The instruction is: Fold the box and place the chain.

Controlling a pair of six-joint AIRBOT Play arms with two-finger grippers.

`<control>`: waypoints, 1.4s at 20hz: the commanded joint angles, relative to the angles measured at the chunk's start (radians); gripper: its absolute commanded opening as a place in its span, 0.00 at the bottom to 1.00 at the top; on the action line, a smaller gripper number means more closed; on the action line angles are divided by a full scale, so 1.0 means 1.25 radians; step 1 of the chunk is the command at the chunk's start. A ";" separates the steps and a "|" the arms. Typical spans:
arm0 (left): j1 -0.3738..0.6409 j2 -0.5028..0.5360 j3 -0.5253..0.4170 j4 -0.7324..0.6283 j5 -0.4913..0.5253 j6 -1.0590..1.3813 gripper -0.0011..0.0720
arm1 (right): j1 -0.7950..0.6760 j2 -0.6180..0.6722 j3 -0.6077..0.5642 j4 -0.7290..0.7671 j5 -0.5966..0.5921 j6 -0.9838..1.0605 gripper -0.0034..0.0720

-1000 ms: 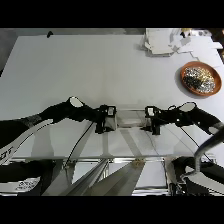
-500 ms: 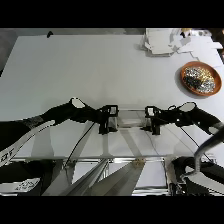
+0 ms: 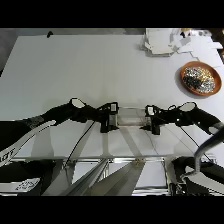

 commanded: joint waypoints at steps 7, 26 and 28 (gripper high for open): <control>-0.001 -0.001 0.000 0.007 -0.010 0.005 0.26 | 0.000 0.000 0.000 -0.002 0.002 -0.002 0.65; 0.000 -0.001 0.000 0.008 -0.010 0.000 0.22 | 0.000 0.000 0.000 -0.002 0.002 -0.002 0.65; 0.000 -0.001 0.000 0.008 -0.010 0.000 0.22 | 0.001 0.000 0.000 0.005 -0.003 -0.002 0.65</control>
